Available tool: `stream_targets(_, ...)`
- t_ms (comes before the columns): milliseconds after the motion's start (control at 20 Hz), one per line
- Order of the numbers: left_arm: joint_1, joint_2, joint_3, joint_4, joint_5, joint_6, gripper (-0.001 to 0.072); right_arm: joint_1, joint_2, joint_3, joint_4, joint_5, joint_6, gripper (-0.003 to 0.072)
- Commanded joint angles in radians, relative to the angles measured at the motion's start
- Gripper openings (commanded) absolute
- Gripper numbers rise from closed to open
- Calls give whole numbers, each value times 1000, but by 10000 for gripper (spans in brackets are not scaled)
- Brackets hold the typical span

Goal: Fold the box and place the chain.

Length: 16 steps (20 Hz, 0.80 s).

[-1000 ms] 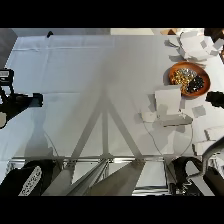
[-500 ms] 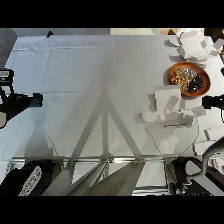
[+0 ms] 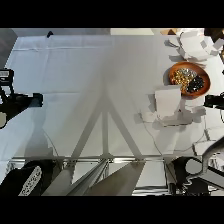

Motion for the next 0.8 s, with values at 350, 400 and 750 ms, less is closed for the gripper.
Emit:
stream_targets(350,0,1,1,0,0,0,647,-159,-206,129,273,149,-186,510)
stream_targets(400,0,1,1,0,0,0,647,-159,-226,145,275,169,-187,493)
stream_targets(750,0,1,1,0,0,0,647,-159,-333,171,314,272,-219,428)
